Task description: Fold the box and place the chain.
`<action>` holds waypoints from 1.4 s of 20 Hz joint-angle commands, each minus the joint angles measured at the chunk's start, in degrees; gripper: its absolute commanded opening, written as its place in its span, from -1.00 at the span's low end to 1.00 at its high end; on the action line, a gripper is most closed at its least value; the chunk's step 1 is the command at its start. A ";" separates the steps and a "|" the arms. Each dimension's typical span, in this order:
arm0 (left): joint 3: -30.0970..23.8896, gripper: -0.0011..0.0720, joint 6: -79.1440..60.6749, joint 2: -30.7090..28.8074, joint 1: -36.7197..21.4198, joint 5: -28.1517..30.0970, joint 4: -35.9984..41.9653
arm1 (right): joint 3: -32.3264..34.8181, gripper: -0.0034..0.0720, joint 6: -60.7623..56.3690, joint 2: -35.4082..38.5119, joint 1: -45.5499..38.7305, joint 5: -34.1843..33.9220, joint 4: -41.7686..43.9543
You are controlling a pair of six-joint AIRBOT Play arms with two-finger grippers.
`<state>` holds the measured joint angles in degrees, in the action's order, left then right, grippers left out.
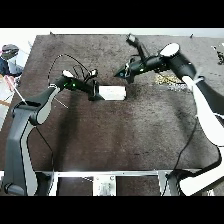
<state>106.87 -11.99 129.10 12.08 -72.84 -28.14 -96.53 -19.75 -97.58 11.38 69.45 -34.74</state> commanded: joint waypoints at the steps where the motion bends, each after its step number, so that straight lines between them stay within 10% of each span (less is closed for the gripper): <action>1: 0.02 0.50 -0.07 -0.04 -0.04 0.00 -0.07 | 6.08 -0.89 -5.62 10.34 -0.98 -3.89 0.28; 16: 0.02 0.50 -0.07 -0.04 -0.04 0.00 -0.04 | 74.75 -0.89 -7.69 55.49 -1.07 -70.44 7.13; 28: 0.02 0.50 -0.07 -0.04 -0.04 0.00 -0.04 | 81.92 -0.89 -7.69 59.60 0.04 -75.08 7.08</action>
<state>106.87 -12.03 129.10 12.08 -72.84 -28.18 -15.07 -27.44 -38.26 11.38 -4.91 -27.62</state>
